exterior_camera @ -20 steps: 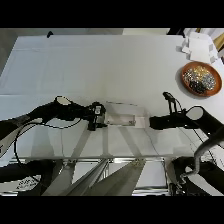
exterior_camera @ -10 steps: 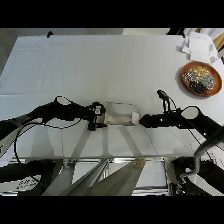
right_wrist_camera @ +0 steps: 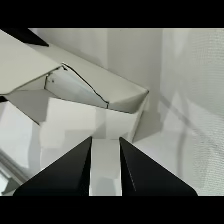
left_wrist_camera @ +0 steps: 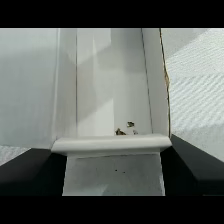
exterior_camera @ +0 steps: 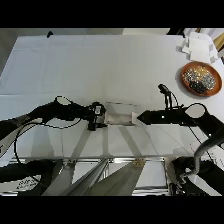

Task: Fold the box and place the chain.

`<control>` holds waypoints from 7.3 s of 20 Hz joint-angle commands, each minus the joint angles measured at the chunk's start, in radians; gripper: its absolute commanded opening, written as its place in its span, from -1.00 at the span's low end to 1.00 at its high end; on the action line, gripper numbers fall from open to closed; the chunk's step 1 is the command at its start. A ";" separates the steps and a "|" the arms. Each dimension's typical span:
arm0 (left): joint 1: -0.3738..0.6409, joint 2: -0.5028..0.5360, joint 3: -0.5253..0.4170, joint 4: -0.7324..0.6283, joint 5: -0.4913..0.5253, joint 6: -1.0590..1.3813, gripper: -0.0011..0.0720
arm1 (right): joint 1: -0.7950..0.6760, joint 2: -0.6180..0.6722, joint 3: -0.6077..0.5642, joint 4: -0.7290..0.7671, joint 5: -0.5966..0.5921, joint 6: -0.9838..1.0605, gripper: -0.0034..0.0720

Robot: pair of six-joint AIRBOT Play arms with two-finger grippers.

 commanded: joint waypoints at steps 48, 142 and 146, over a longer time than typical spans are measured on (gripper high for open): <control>0.000 0.000 0.001 0.000 0.000 0.000 -0.28 | 0.566 -0.442 0.483 -0.834 0.244 1.318 0.30; 0.000 0.000 0.001 0.000 0.000 0.000 -0.28 | -0.609 -0.640 0.729 -0.874 -0.060 0.396 -0.88; 0.000 0.000 0.001 0.000 0.000 0.000 -0.28 | -0.608 -0.542 0.729 -0.866 -0.040 0.391 -0.88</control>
